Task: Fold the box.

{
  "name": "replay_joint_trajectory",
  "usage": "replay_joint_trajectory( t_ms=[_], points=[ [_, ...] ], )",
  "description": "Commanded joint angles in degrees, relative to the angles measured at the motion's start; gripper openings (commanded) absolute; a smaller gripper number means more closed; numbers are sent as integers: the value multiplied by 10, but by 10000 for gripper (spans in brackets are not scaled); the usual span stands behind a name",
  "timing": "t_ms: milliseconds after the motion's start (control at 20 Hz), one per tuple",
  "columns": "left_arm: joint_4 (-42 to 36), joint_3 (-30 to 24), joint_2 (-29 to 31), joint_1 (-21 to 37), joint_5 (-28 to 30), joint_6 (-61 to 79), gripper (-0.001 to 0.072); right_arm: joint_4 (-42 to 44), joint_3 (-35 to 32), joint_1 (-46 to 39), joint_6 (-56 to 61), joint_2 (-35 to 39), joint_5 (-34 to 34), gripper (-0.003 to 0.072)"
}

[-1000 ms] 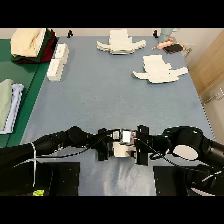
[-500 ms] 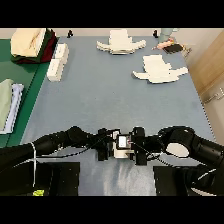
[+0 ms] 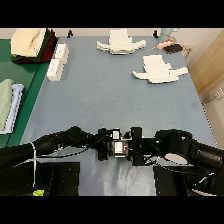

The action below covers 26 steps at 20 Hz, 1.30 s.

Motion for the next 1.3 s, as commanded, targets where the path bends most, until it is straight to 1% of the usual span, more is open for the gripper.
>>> replay_joint_trajectory(
  t_ms=[0,200,350,650,950,1250],
  points=[
    [0,0,0,0,0,0,590,-90,-4,41,79,7,-20,551],
    [0,0,0,0,-1,0,590,-94,-30,56,93,9,-20,551],
    [0,0,0,0,0,0,590,-94,-33,59,93,9,-20,549],
    [0,0,0,0,-1,0,590,-165,-33,59,97,11,-22,546],
    [0,0,0,0,-1,0,590,-167,-32,59,108,57,-35,546],
    [0,0,0,0,-1,0,590,-167,-32,59,108,61,-36,544]
  ],
)
